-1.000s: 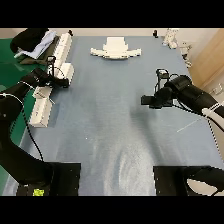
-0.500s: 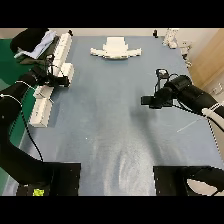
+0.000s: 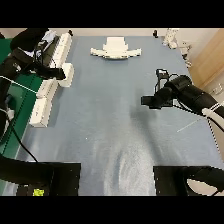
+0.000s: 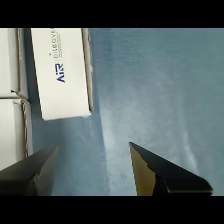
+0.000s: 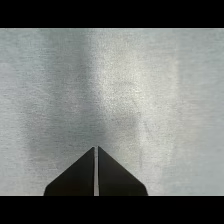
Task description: Fold the box.
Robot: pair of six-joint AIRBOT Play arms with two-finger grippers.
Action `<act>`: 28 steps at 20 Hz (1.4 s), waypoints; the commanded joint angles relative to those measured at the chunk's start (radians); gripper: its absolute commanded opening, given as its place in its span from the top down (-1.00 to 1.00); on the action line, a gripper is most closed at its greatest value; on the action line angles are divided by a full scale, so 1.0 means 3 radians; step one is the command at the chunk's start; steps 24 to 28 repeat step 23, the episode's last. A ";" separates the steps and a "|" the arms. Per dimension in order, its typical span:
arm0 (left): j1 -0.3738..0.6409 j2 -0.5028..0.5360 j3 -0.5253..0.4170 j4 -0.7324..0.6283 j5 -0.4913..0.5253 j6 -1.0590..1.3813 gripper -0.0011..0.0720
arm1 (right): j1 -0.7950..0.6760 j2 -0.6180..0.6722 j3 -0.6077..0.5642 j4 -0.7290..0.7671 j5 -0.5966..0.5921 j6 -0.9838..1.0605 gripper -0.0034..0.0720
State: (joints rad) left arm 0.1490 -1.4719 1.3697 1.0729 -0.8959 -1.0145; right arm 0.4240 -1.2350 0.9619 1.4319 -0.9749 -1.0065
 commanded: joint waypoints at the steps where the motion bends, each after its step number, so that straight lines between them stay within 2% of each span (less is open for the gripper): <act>1: -0.0083 0.0380 0.0025 -0.0104 -0.0646 -0.0025 -0.92 | -0.0001 0.0000 0.0003 0.0033 -0.0018 0.0001 0.81; 2: -0.0134 0.0451 0.0025 -0.0173 -0.0785 -0.0025 -0.74 | -0.0001 0.0000 0.0003 0.0027 -0.0020 0.0001 0.81; 3: -0.0200 0.0509 0.0025 -0.0261 -0.0937 -0.0024 -0.16 | -0.0001 0.0000 0.0003 0.0009 -0.0020 0.0003 0.81; 4: -0.0268 0.0547 0.0025 -0.0341 -0.1083 -0.0024 0.26 | -0.0001 0.0000 0.0003 0.0013 -0.0020 0.0001 0.81; 6: -0.0435 0.0568 0.0024 -0.0488 -0.1396 -0.0028 0.88 | -0.0001 0.0000 0.0003 0.0013 -0.0020 0.0003 0.81; 8: -0.0646 0.0568 -0.0013 -0.0533 -0.1609 -0.0186 0.94 | -0.0001 0.0000 0.0003 0.0014 -0.0020 0.0003 0.81; 11: -0.1041 0.0568 -0.0207 -0.0534 -0.1631 -0.0387 0.94 | -0.0001 0.0000 0.0003 0.0014 -0.0020 0.0003 0.81; 16: -0.1648 0.0567 -0.0671 -0.0532 -0.1166 -0.0501 0.93 | -0.0001 0.0000 0.0003 0.0014 -0.0019 0.0001 0.81; 20: -0.1788 0.0567 -0.0716 -0.0534 -0.1142 -0.0498 0.93 | -0.0001 0.0000 0.0003 0.0014 -0.0020 0.0003 0.81; 28: -0.1785 0.0567 -0.0716 -0.0534 -0.1139 -0.0498 0.93 | -0.0001 0.0000 0.0003 0.0013 -0.0020 0.0003 0.81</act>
